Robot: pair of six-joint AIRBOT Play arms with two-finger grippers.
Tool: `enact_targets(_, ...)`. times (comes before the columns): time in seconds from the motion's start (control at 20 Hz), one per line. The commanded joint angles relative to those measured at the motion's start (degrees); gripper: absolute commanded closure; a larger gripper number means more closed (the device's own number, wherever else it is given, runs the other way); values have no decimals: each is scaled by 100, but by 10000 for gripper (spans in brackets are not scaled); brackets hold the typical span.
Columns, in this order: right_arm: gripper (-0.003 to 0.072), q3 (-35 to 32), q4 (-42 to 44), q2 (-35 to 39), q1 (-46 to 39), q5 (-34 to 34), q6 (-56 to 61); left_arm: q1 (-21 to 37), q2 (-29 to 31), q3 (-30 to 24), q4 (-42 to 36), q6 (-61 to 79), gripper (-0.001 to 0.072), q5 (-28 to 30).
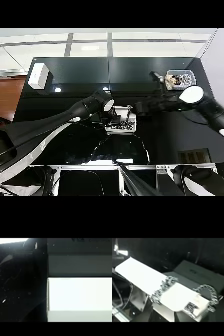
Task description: Fold the box and place the chain.
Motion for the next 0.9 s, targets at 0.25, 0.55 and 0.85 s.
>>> enact_targets(0.25,378,-452,-874,723,-1460,1025,-765,2,0,0,2,2,680,2)
enact_targets(0.55,-29,-1685,-883,680,-710,-179,-3062,2,0,0,0,2,680,-2)
enact_targets(0.85,-20,-2153,-621,249,271,-1840,-6841,2,0,0,0,0,680,2)
